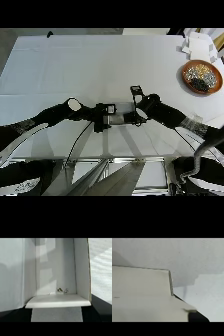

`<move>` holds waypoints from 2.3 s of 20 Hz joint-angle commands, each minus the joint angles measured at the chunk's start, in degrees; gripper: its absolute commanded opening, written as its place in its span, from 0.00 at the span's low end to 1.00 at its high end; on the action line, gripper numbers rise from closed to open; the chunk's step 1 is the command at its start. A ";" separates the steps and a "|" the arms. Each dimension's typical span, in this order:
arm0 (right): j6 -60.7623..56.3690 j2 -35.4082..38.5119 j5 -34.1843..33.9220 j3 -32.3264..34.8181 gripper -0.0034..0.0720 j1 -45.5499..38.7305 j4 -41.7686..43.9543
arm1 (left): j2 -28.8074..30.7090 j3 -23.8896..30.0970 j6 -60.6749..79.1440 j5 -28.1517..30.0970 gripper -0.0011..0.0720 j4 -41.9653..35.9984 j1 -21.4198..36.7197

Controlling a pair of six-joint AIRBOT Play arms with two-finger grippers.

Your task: Fold the box and place the chain.

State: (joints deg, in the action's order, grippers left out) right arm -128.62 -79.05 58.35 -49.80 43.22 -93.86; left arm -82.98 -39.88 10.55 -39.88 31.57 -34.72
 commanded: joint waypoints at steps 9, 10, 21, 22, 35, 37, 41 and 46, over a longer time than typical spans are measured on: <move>0.11 -0.61 0.74 0.00 0.17 -0.02 -1.44 | -0.02 -0.02 -0.09 -0.02 0.20 0.00 0.00; 0.11 -0.68 0.76 0.00 0.15 -0.02 -1.46 | -0.02 -0.02 -0.09 -0.02 0.20 0.00 0.00; 0.11 -1.27 0.55 0.00 0.21 -0.02 -0.81 | -0.02 -0.02 -0.09 -0.02 0.20 0.00 0.00; 0.11 -1.27 0.52 0.00 0.21 -0.02 -0.83 | 0.00 -0.02 -0.09 0.00 0.20 0.00 0.00; 1.14 -0.76 0.61 0.00 0.50 -0.02 -0.63 | 0.00 -0.02 -0.09 0.00 0.20 0.00 0.00; 4.15 0.55 1.09 0.00 0.50 -0.02 -0.81 | -0.02 -0.02 -0.09 0.00 0.20 0.00 0.00; 10.69 6.32 2.27 0.00 0.50 -0.02 -0.85 | -0.02 -0.02 -0.09 0.00 0.20 0.00 -0.02; 18.29 15.74 9.51 -1.29 0.50 -1.73 -2.80 | 0.00 -0.02 -0.09 0.00 0.20 0.00 0.00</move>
State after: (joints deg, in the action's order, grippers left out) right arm -115.35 -68.05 63.48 -50.15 42.59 -95.79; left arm -82.98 -39.88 10.48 -39.94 31.57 -34.72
